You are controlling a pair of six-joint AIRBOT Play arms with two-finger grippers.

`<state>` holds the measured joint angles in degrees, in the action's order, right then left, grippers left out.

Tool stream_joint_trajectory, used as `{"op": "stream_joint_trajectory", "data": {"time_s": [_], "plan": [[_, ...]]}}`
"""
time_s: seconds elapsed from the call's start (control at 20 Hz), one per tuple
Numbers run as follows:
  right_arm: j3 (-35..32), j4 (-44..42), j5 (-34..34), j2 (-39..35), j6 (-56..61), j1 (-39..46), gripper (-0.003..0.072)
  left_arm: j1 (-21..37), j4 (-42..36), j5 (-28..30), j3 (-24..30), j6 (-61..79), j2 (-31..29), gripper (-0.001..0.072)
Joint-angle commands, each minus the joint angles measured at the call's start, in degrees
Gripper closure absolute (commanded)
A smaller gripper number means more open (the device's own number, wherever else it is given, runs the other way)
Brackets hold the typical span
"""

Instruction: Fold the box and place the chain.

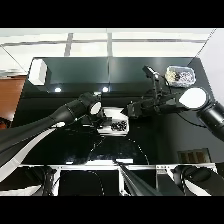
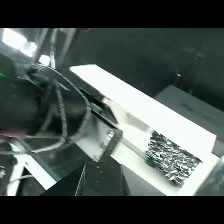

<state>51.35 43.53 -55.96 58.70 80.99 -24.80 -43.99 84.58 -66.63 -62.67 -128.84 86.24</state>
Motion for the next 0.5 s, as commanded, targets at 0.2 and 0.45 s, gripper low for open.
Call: {"op": "stream_joint_trajectory", "data": {"time_s": [0.2, 0.45], "plan": [[0.35, 15.23, -5.75, -0.28, -0.22, 12.07, 0.043, 0.11, 0.04, 0.7, -0.02, 0.0, 0.09, 0.0683], [0.33, 16.35, -6.95, -0.28, -0.37, 13.55, 0.043, -0.98, 0.57, 0.98, -1.6, -2.54, -0.87, 0.033]]}}
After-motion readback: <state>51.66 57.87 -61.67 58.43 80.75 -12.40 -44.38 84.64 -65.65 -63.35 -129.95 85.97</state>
